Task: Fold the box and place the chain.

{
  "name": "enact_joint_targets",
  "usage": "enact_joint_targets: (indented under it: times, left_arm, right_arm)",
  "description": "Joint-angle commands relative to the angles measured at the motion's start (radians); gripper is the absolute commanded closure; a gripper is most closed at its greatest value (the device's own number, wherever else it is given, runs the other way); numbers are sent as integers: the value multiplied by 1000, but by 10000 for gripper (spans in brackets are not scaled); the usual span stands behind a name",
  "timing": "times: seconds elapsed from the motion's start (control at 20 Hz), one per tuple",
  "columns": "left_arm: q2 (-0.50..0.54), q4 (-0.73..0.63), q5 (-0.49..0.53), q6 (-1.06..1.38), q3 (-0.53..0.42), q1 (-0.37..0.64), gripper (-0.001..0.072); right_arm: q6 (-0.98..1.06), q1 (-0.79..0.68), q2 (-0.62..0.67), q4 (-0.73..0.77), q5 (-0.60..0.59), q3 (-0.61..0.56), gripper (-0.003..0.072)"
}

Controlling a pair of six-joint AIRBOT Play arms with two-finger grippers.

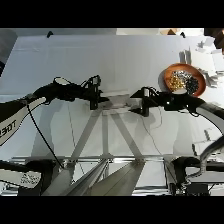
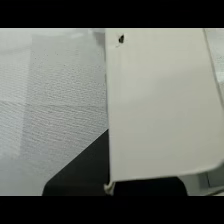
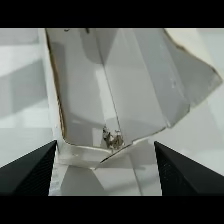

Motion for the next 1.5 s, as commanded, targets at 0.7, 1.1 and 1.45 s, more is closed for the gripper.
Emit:
enact_joint_targets:
  times: [0.7, 1.1, 1.45]
  left_arm:
    - [-1, 0, -2, 0, 0, 0, 695]
    - [-1, 0, -2, 0, 0, 0, 695]
    - [-1, 0, -2, 0, 0, 0, 695]
  right_arm:
    - [225, 90, -98, -150, 50, 108, -12]
    - [297, 105, -98, -150, 88, 108, -9]
    - [298, 117, -98, -149, 87, 108, -11]
